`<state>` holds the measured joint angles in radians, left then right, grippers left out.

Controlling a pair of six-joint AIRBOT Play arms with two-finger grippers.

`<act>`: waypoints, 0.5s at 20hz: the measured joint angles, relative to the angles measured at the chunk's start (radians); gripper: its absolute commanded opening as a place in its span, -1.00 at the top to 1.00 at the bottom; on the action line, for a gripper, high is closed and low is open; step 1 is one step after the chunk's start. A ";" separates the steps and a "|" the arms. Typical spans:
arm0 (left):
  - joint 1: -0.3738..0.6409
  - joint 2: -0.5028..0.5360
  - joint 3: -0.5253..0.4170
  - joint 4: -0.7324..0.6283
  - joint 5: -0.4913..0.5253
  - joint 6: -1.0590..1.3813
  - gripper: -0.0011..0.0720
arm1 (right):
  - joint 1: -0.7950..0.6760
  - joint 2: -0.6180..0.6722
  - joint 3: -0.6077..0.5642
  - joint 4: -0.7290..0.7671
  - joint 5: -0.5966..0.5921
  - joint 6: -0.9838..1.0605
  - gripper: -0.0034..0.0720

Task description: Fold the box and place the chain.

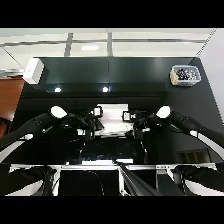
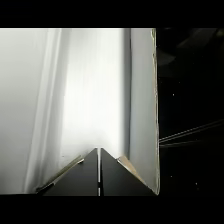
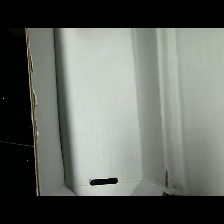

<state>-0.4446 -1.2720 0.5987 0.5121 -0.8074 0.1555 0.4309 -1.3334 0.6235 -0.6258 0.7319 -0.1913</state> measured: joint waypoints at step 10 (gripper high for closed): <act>0.406 0.220 0.013 0.351 -0.162 -0.775 0.90 | 0.000 0.000 0.000 0.000 0.000 0.000 0.46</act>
<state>-0.0391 -1.0515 0.6121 0.8631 -0.9691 -0.6197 0.4309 -1.3334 0.6235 -0.6254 0.7319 -0.1913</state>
